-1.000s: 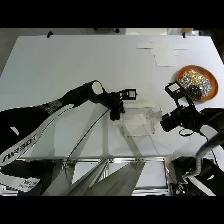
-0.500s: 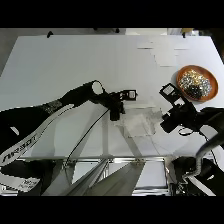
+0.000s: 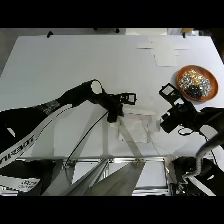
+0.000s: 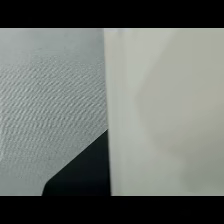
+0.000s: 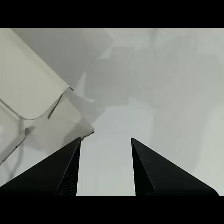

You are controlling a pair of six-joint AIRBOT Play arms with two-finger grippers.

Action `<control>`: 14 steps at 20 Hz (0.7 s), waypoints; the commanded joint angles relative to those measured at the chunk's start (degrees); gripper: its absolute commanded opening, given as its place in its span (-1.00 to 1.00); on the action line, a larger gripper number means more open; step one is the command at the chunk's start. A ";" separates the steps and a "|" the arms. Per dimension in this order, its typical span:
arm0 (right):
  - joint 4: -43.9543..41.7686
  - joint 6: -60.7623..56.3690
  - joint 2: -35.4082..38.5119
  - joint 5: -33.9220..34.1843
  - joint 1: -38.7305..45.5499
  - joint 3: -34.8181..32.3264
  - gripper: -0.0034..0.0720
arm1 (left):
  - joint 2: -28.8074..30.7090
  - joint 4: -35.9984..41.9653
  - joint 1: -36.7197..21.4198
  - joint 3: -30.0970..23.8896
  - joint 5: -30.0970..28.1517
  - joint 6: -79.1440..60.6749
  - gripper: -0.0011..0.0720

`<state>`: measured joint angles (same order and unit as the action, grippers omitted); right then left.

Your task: Fold the box and place the chain.

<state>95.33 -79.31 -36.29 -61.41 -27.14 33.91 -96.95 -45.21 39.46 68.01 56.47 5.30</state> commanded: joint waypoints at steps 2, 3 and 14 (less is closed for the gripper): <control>-0.31 0.02 0.02 -0.11 -0.07 0.04 -0.07 | -0.61 -0.09 0.02 0.04 -1.46 -0.33 -0.96; -0.31 0.02 0.02 -0.11 -0.07 0.04 -0.07 | -0.68 -0.07 0.00 0.04 -2.01 -0.20 -0.96; -0.28 0.02 0.02 -0.79 -0.07 0.02 -0.07 | -1.44 -0.07 0.04 0.02 -3.54 0.35 -0.95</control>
